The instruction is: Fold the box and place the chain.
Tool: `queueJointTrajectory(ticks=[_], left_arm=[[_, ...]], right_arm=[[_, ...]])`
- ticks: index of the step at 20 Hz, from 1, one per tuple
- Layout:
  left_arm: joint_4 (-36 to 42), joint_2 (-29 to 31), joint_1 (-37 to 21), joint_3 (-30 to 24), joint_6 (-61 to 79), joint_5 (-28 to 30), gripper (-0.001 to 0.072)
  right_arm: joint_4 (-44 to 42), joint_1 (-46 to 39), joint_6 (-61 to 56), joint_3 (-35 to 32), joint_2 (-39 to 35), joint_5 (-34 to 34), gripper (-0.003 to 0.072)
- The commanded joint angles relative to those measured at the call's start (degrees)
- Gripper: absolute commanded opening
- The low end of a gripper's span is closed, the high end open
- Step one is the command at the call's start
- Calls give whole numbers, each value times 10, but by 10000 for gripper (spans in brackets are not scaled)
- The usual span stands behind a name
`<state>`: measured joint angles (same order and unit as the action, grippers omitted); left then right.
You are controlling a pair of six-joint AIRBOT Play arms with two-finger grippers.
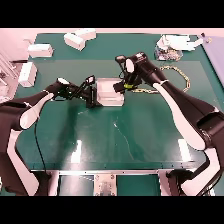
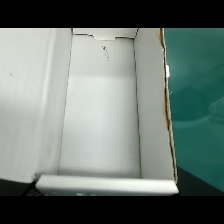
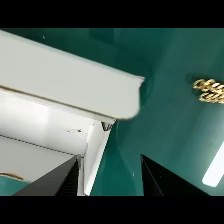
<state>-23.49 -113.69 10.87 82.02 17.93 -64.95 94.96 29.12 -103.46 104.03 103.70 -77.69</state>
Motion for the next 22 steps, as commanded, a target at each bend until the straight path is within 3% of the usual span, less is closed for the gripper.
queueJointTrajectory(ticks=[1,5,9,12,15,20,22], left_arm=[[0,0,0,0,1,0,630],[-1,0,0,0,1,0,629],[0,0,0,0,1,0,629],[0,0,0,0,1,0,630],[0,0,0,0,1,0,630],[0,0,0,0,1,0,630],[0,0,0,0,1,0,629]], right_arm=[[3,-1,22,1,-51,22,473],[17,-27,167,-4,-76,20,471],[5,-126,267,-49,-76,23,471],[-113,-210,432,-95,-76,60,471],[-240,-271,583,-132,-76,139,466],[-276,-314,796,-208,-76,188,477],[-341,-327,882,-229,-73,213,570]])
